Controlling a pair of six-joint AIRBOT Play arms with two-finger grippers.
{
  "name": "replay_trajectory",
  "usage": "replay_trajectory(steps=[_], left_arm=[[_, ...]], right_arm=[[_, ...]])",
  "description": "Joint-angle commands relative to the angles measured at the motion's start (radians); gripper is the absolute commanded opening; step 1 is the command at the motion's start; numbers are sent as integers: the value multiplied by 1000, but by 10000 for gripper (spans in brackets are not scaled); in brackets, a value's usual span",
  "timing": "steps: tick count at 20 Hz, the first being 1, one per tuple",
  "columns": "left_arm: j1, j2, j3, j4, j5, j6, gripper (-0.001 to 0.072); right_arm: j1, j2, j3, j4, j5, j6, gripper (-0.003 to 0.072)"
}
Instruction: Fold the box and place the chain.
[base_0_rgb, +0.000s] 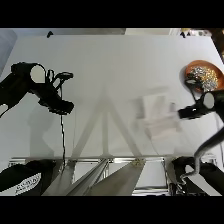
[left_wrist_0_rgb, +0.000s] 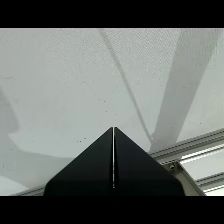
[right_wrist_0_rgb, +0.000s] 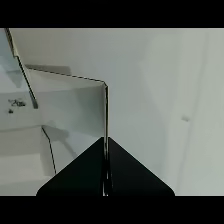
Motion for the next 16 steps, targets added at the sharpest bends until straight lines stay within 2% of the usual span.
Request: replay_trajectory(steps=[1, 3, 6, 10, 13, 14, 16], left_arm=[[1, 1, 0, 0, 0, 0, 11], [0, 0, 0, 0, 0, 0, 11], [0, 0, 0, 0, 6, 16, 11], [0, 0, 0, -13, 90, 24, 11], [0, -1, -1, -51, 204, 119, 15], [0, -1, -2, -92, 227, 185, 75], [0, -4, -13, -242, 281, 378, 332]], right_arm=[[275, 189, -104, 233, -151, 187, 15], [414, 243, -174, 216, -278, 357, 15], [571, 235, -244, 178, -382, 523, 16], [641, 220, -255, 153, -396, 582, 16], [641, 220, -255, 153, -393, 582, 17], [641, 220, -255, 153, -392, 582, 17], [641, 220, -255, 153, -391, 582, 17]])
